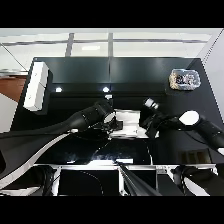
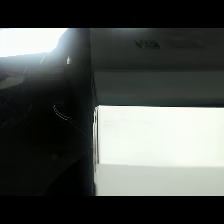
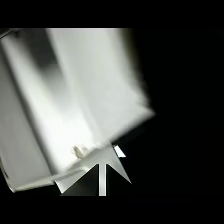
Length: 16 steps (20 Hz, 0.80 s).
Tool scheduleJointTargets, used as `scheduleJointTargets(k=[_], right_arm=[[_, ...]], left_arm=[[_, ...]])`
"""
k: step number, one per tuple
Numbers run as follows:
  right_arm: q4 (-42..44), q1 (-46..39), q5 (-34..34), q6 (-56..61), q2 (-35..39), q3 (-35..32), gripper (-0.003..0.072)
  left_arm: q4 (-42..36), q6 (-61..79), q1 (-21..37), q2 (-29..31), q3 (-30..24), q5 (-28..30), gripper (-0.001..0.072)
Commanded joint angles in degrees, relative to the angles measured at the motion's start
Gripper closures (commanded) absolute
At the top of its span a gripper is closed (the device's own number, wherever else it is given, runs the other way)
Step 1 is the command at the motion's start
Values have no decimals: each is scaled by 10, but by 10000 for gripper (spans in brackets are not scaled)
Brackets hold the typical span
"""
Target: Fold the box and place the chain.
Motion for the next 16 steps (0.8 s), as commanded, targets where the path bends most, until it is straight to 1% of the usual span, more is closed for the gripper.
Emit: scheduleJointTargets(k=[1, 3, 5, 6, 7, 11, 14, 16], right_arm=[[-38, -109, 111, 209, 39, 25, 626], [-42, -193, 148, 338, 44, 23, 626], [-45, -255, 156, 404, 44, 12, 626], [-47, -277, 154, 435, 43, 3, 655], [-48, -294, 151, 466, 41, -9, 653], [-50, -300, 144, 493, 1, -62, 654], [12, -290, 143, 467, -39, -92, 654], [57, -257, 138, 448, -57, -94, 653]], left_arm=[[2, -1, 0, 0, 0, -6, 677], [2, -1, 0, 0, 0, -6, 677], [2, -1, 0, 0, 0, -6, 677], [2, -1, 0, 0, 0, -5, 677], [2, -1, 0, 0, 0, -5, 677], [2, -1, 0, 0, 0, -5, 676], [2, -1, 0, 0, 0, -5, 677], [2, -1, 0, 0, 0, -4, 677]])
